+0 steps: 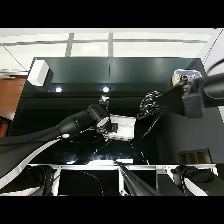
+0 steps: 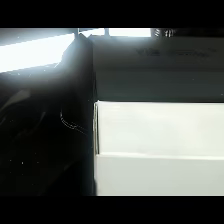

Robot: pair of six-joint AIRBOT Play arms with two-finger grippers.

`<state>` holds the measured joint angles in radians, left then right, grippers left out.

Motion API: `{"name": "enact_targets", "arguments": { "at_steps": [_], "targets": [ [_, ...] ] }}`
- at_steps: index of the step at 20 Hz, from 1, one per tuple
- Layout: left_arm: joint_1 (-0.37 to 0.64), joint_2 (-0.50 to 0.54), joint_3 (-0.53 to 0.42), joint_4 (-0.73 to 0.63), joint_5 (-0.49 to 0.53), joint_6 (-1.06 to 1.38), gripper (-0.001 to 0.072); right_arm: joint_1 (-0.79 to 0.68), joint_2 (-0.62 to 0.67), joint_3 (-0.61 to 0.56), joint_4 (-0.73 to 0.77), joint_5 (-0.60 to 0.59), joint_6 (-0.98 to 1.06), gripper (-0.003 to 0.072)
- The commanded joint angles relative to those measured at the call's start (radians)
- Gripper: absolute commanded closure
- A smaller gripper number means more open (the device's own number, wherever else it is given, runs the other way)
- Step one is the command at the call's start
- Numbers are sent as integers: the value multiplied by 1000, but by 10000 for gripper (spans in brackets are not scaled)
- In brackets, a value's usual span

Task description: Fold the box and place the chain.

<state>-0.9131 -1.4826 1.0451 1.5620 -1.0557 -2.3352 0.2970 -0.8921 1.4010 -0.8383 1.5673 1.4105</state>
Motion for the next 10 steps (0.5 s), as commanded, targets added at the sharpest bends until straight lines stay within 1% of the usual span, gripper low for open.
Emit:
{"name": "enact_targets", "arguments": {
  "at_steps": [1, 6, 10],
  "targets": [
    [0, 0, 0, 0, 1, 0, 682, 62, -47, -10, 15, -76, -10, 643],
    [0, 0, 0, 0, 1, 0, 682, 83, -75, -10, -69, -92, -10, 643],
    [0, 0, 0, 0, 1, 0, 683, 83, -75, -10, -69, -95, -10, 643]
  ]
}}
